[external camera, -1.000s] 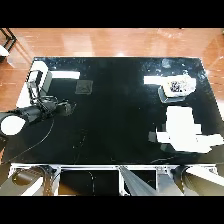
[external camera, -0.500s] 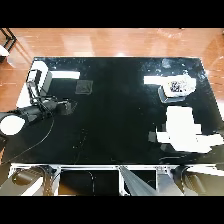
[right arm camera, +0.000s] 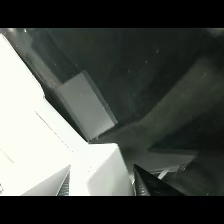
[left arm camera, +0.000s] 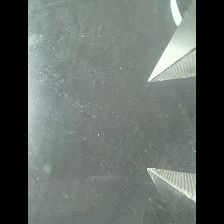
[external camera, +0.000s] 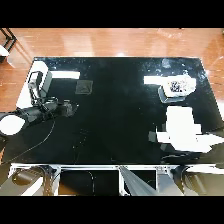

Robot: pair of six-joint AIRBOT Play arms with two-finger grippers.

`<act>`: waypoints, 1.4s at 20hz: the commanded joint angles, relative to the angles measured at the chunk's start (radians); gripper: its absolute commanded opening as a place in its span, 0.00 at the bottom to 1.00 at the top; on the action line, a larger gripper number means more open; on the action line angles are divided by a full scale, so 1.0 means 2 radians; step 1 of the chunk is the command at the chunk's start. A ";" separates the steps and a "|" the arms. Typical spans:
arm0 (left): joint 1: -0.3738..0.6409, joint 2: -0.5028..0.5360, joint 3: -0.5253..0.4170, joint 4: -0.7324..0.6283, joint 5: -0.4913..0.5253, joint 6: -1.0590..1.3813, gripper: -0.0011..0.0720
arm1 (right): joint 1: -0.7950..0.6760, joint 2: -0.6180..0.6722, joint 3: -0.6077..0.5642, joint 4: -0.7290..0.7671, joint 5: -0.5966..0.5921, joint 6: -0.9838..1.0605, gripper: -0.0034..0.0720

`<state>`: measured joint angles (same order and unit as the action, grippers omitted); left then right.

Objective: Fold the box and place the chain.

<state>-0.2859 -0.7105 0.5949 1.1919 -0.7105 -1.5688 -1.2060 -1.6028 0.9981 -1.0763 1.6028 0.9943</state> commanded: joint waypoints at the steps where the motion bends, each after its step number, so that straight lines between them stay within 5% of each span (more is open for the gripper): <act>1: 0.000 0.000 0.000 -0.001 -0.002 0.000 0.88 | 0.001 -0.002 -0.010 -0.009 0.010 0.000 0.61; 4: 0.000 0.000 0.000 -0.001 -0.002 0.000 0.88 | 0.001 -0.002 -0.011 -0.017 0.014 0.000 0.61; 6: 0.000 0.000 0.000 -0.001 -0.002 0.000 0.88 | 0.001 -0.002 -0.011 -0.016 0.018 -0.001 0.37; 10: 0.000 0.000 0.000 -0.002 -0.002 0.000 0.88 | 0.001 -0.002 -0.011 0.001 0.022 -0.005 0.33; 11: 0.000 0.000 0.000 -0.002 -0.002 0.000 0.88 | 0.001 -0.002 -0.011 0.011 0.025 -0.014 0.10; 12: 0.000 0.000 0.000 -0.002 -0.002 0.000 0.88 | 0.002 -0.002 -0.011 0.019 0.028 -0.017 0.07; 19: 0.000 0.000 0.000 -0.004 -0.003 0.000 0.88 | 0.065 0.016 -0.029 0.048 0.021 -0.042 0.07; 23: 0.000 0.000 0.000 -0.013 0.000 0.000 0.88 | 0.114 0.050 -0.037 0.175 0.028 -0.068 0.07; 28: 0.000 0.000 0.000 -0.030 0.000 0.001 0.88 | 0.225 0.142 -0.118 0.223 -0.026 -0.063 0.07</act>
<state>-0.2859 -0.7105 0.5949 1.1576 -0.7109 -1.5681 -0.8749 -1.4139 0.8417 -0.7162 1.6215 0.8684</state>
